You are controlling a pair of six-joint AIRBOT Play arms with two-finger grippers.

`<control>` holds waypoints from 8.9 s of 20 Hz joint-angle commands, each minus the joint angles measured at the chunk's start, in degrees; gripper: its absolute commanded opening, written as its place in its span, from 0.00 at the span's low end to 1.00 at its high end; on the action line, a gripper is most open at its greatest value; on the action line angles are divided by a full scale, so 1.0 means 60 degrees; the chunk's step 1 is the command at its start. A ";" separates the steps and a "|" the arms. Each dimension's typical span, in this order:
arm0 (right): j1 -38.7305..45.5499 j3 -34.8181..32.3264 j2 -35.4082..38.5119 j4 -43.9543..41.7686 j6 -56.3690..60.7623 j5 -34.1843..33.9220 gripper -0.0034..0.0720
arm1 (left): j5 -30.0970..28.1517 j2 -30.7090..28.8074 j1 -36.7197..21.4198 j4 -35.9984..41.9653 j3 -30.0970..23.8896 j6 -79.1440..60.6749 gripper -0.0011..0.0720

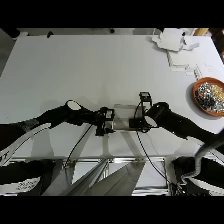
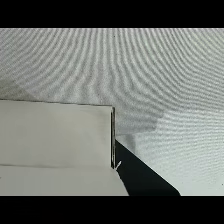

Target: Fold the box and place the chain.

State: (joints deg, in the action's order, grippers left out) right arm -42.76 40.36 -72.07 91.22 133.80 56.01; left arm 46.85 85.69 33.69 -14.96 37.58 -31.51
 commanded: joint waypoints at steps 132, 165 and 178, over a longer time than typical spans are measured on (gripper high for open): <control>0.1297 0.0790 0.1446 -0.5388 -1.2808 0.0047 0.43 | 0.0018 -0.0007 -0.0004 -0.0011 0.0007 -0.0033 0.51; 0.4189 -0.2594 0.2259 -0.4958 -2.2928 -0.1614 0.07 | 0.0022 -0.0011 -0.0004 -0.0011 0.0007 -0.0033 0.51; 0.0561 0.0313 0.3829 -0.4860 -2.0531 -0.0474 0.07 | 0.0025 -0.0007 -0.0004 -0.0011 0.0007 -0.0033 0.51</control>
State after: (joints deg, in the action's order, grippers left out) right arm -31.86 40.29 -48.16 67.05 8.54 60.73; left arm 46.98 85.69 33.69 -15.00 37.60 -31.68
